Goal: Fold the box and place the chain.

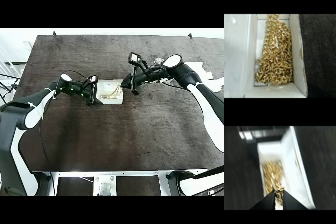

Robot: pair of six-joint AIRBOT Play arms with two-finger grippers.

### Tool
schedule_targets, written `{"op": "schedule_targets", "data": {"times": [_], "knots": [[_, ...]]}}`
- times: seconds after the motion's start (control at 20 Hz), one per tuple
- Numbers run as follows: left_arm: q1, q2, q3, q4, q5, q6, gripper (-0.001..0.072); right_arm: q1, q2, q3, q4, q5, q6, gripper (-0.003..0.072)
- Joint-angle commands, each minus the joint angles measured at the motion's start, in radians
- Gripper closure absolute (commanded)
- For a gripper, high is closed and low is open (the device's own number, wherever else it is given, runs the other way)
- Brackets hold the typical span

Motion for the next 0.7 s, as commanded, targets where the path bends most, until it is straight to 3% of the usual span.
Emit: {"op": "schedule_targets", "data": {"times": [0.0, 0.2, 0.4, 0.45, 0.5, 0.55, 0.65], "knots": [[0.001, 0.001, 0.001, 0.000, 0.000, 0.000, 0.0219, 0.072, 0.001, 0.000, 0.037, -0.114, 0.034, 0.0675], [0.001, 0.001, 0.001, 0.000, 0.000, 0.000, 0.0219, 0.146, -0.078, 0.000, 0.026, -0.301, 0.071, 0.0675], [0.001, 0.001, 0.001, 0.000, 0.000, 0.000, 0.0219, 0.146, -0.145, -0.002, 0.026, -0.329, 0.093, 0.0673], [0.001, 0.001, 0.001, 0.000, 0.000, 0.000, 0.0219, 0.146, -0.145, -0.004, 0.026, -0.329, 0.093, 0.0593], [0.001, 0.001, 0.001, 0.000, 0.000, 0.000, 0.0219, 0.145, -0.142, -0.004, 0.026, -0.328, 0.093, 0.0409], [0.001, 0.001, 0.001, 0.000, 0.000, 0.000, 0.0219, 0.140, -0.135, -0.004, 0.025, -0.328, 0.109, 0.0274], [0.001, 0.001, 0.001, 0.000, 0.000, 0.000, 0.0219, 0.112, -0.105, -0.004, 0.014, -0.288, 0.161, 0.0273]]}}
